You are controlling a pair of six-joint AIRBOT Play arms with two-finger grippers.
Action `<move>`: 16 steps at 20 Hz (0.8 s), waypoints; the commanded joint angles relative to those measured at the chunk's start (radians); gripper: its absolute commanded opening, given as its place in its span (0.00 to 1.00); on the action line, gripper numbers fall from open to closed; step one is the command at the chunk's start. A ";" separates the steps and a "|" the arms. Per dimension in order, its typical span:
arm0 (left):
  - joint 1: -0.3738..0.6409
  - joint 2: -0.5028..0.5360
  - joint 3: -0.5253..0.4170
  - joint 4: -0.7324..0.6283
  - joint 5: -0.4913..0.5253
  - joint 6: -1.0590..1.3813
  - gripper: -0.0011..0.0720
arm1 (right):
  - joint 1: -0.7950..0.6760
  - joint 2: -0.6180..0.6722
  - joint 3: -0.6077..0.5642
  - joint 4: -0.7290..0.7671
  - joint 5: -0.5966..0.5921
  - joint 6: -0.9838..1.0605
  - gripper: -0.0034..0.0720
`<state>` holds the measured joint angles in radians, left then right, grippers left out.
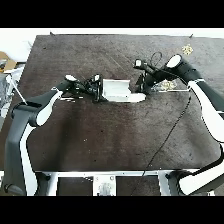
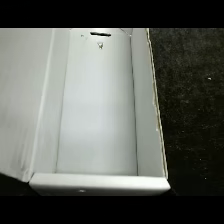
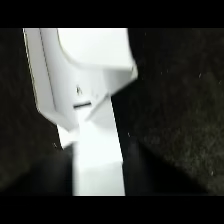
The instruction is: Fold the box and place the chain.
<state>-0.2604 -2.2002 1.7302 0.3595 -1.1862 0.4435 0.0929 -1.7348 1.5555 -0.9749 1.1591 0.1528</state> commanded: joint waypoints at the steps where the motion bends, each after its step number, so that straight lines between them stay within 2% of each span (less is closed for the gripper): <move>1: 0.000 0.000 0.000 0.000 -0.001 0.000 0.39 | 0.002 0.029 -0.003 0.152 0.065 0.074 0.08; 4: 0.000 0.000 0.000 0.000 -0.002 0.000 0.39 | 0.012 -0.003 -0.004 0.256 0.064 0.072 0.07; 9: 0.000 0.000 0.000 0.000 -0.003 0.000 0.39 | 0.025 -0.079 -0.004 0.448 -0.101 0.019 0.07; 14: 0.000 0.000 0.000 0.000 -0.003 0.000 0.39 | 0.024 -0.113 -0.004 0.447 -0.265 -0.003 0.07; 16: 0.000 0.000 0.000 0.000 -0.002 0.000 0.39 | 0.024 -0.138 -0.004 0.431 -0.293 -0.003 0.07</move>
<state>-0.2600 -2.2002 1.7302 0.3592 -1.1881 0.4427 0.1165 -1.8454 1.5520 -0.5468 0.9470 0.1566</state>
